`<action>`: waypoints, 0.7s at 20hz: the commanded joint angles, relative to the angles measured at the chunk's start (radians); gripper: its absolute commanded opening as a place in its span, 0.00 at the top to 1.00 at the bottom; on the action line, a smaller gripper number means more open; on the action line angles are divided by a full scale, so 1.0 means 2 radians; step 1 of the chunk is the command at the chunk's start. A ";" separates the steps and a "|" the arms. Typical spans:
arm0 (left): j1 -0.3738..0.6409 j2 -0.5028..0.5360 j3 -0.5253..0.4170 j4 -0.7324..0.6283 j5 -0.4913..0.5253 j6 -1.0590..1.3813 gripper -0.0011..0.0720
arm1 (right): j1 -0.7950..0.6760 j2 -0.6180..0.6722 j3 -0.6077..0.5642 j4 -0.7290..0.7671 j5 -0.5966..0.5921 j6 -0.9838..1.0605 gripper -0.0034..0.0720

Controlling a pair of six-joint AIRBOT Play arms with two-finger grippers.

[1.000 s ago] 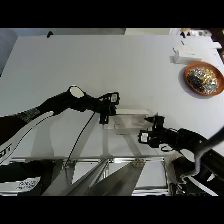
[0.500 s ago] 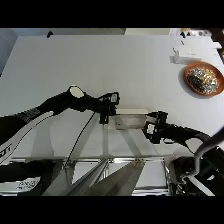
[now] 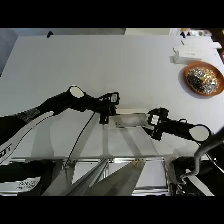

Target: Fold the box and place the chain.

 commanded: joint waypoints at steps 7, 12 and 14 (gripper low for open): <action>0.000 0.000 0.000 0.000 0.000 0.000 0.97 | -0.063 -0.061 0.012 0.087 0.065 -0.159 0.03; 0.000 0.000 0.000 0.000 0.000 0.000 0.97 | -0.063 -0.120 0.036 0.091 0.069 -0.171 0.03; 0.000 0.000 0.000 0.000 0.000 0.000 0.97 | -0.063 -0.143 0.045 0.083 0.069 -0.171 0.03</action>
